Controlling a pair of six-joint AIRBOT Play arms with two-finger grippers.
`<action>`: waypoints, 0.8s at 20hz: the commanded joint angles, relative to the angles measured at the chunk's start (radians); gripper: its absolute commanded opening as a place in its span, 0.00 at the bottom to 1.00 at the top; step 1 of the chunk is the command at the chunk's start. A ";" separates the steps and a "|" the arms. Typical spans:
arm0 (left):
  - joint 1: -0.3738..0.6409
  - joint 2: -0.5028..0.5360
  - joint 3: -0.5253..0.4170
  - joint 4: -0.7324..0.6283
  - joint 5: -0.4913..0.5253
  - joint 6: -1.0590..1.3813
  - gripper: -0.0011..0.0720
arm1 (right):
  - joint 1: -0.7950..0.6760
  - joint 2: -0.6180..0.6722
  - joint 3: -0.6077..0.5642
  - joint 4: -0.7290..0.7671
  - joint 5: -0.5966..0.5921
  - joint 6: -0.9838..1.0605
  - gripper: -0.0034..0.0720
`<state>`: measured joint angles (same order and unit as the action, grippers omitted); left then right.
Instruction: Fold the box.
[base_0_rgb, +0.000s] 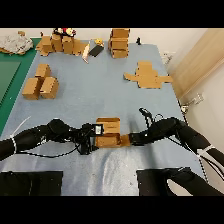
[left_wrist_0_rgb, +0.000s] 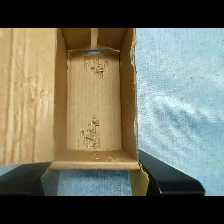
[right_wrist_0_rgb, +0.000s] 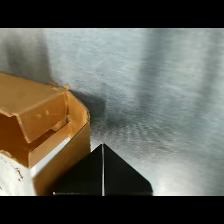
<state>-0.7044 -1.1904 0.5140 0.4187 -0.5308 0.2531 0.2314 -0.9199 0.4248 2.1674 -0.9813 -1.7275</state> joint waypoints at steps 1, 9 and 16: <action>0.000 0.000 0.000 0.000 0.000 0.000 0.52 | 0.039 0.050 0.012 0.038 0.002 0.011 0.05; 0.000 0.000 0.000 0.000 0.000 0.000 0.52 | 0.045 0.124 0.025 0.121 0.000 0.044 0.26; 0.000 0.000 0.000 0.000 0.000 0.000 0.52 | 0.095 0.117 0.025 0.158 0.044 0.045 0.61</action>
<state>-0.7044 -1.1904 0.5140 0.4191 -0.5308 0.2531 0.3004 -0.7998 0.4488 2.3127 -0.9684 -1.6840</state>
